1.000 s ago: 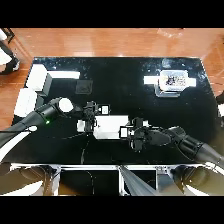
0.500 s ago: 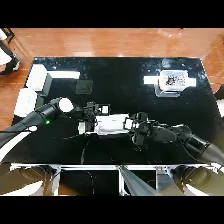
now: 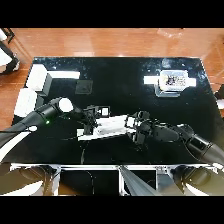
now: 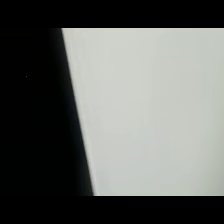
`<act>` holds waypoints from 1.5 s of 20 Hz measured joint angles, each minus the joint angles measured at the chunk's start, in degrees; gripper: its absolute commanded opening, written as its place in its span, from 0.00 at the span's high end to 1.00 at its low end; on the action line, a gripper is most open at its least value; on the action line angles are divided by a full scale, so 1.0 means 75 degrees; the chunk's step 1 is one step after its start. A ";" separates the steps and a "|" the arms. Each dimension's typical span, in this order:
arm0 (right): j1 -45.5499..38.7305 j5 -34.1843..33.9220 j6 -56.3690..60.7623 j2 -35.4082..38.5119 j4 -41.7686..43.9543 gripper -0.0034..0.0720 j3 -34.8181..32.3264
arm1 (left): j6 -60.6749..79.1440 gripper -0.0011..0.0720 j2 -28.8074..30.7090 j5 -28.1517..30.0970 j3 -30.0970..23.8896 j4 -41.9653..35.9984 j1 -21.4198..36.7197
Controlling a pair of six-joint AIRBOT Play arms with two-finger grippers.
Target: Fold the box and place the chain.
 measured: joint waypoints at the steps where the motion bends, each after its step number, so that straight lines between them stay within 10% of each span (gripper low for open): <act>1: 0.0000 -0.0041 0.0003 0.0012 0.0006 0.06 0.0003 | -0.0029 0.96 0.0000 -0.0044 0.0000 0.0006 0.0000; 30: 0.0009 -0.0391 -0.0898 -0.0070 0.0274 0.06 0.0128 | -0.0111 0.96 0.0000 0.0111 0.0058 0.0003 0.0000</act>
